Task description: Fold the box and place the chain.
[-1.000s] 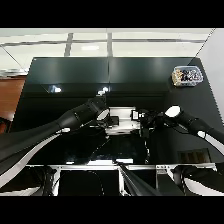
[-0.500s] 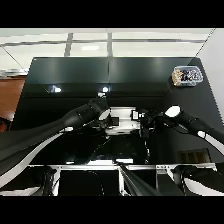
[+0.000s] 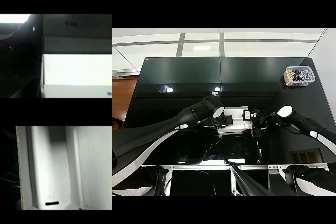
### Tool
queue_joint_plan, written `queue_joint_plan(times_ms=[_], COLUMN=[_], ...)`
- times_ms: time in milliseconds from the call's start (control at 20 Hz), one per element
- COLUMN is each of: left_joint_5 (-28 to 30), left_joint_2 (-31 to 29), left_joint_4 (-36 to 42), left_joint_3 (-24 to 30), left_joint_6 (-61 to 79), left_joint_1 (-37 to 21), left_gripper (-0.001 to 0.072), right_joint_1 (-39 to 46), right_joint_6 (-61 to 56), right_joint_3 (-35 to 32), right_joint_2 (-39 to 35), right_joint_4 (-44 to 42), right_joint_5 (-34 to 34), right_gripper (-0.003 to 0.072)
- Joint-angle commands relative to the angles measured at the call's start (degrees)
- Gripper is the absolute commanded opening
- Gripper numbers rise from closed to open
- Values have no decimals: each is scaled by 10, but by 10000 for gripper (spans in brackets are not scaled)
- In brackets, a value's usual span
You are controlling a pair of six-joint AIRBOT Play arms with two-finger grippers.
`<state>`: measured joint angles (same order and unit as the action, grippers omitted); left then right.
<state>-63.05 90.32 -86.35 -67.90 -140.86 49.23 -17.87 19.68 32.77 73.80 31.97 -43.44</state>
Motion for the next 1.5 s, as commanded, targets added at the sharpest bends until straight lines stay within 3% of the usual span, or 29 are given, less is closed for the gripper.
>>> queue_joint_plan(times_ms=[0, 450, 500, 650, 800, 850, 950, 1150, 1200, 1300, 1450], left_joint_5=[-6, -10, -14, -22, -21, -21, -21, -21, -19, -19, -20], left_joint_2=[1, 5, 6, 8, 8, 8, 8, 8, 8, 8, 8], left_joint_4=[0, -2, -2, 1, 1, 1, 4, 2, 2, 2, 3], left_joint_3=[-6, -6, -6, -6, -6, -6, -6, -6, -6, -6, -6], left_joint_6=[2, 1, 0, 0, 0, 1, 0, 0, 0, 0, 1], left_joint_1=[-3, -3, -3, -2, -2, -2, -2, -2, -2, -2, -2], left_gripper=[215, 215, 195, 23, 25, 57, 373, 372, 351, 51, 25], right_joint_1=[0, 0, 0, 0, 0, 0, 0, 0, 0, 0, 0], right_joint_6=[0, 0, 0, 0, 0, 0, 0, 0, 0, 0, 0], right_joint_3=[0, 0, 0, 0, 0, 0, 0, 0, 0, 0, 0], right_joint_2=[0, 0, 0, 0, 0, 0, 0, 0, 0, 0, 0], right_joint_4=[0, 0, 0, 0, 0, 0, 0, 0, 0, 0, 0], right_joint_5=[0, 0, 0, 0, 0, 0, 0, 0, 0, 0, 0], right_gripper=[130, 130, 130, 130, 130, 130, 130, 130, 130, 130, 130])
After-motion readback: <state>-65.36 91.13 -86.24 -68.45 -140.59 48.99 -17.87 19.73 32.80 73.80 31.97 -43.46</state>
